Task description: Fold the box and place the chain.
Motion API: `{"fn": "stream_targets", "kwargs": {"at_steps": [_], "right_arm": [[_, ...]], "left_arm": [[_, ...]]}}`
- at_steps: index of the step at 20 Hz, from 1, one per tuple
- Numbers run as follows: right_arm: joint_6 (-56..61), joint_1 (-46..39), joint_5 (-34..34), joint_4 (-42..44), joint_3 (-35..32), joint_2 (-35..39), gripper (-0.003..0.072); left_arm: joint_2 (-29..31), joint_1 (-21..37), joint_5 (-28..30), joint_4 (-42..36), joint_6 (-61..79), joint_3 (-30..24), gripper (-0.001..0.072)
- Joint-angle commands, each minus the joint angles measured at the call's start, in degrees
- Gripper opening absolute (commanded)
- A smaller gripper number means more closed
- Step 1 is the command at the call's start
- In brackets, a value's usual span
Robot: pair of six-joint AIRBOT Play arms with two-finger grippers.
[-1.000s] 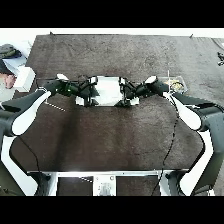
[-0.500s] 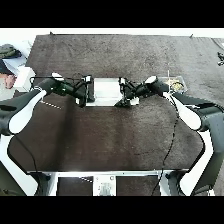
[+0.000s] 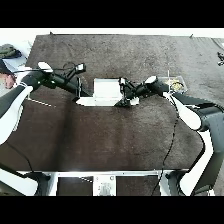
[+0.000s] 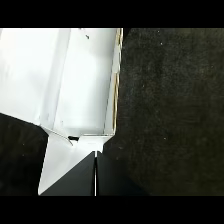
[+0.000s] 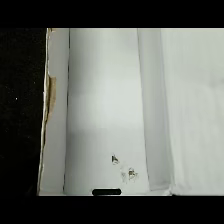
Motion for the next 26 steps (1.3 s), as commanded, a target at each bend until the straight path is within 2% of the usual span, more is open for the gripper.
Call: {"fn": "stream_targets", "kwargs": {"at_steps": [1,4,8,11,14,26], "right_arm": [[0.00,-0.02,0.02,-0.02,0.02,-0.02,0.0394],[-0.02,-0.02,0.02,0.00,0.02,-0.02,0.0394],[-0.02,-0.02,0.02,-0.02,0.02,-0.02,0.0394],[0.00,-0.02,0.02,-0.02,0.02,-0.02,0.0394],[0.00,-0.02,0.02,-0.02,0.00,-0.02,0.0394],[0.00,-0.02,0.02,-0.02,0.00,-0.02,0.0394]], "left_arm": [[5.95,2.05,1.64,2.86,-12.44,-2.43,0.0005],[10.12,6.58,5.81,1.55,-22.40,-7.15,0.0005],[10.27,11.63,6.93,1.60,-36.70,-9.22,0.0008],[10.16,13.09,9.68,1.51,-43.76,-13.46,0.0008],[8.35,13.07,12.11,1.16,-47.78,-16.39,0.0009],[-1.70,12.79,11.54,-9.11,-50.25,-16.70,0.0009]]}}
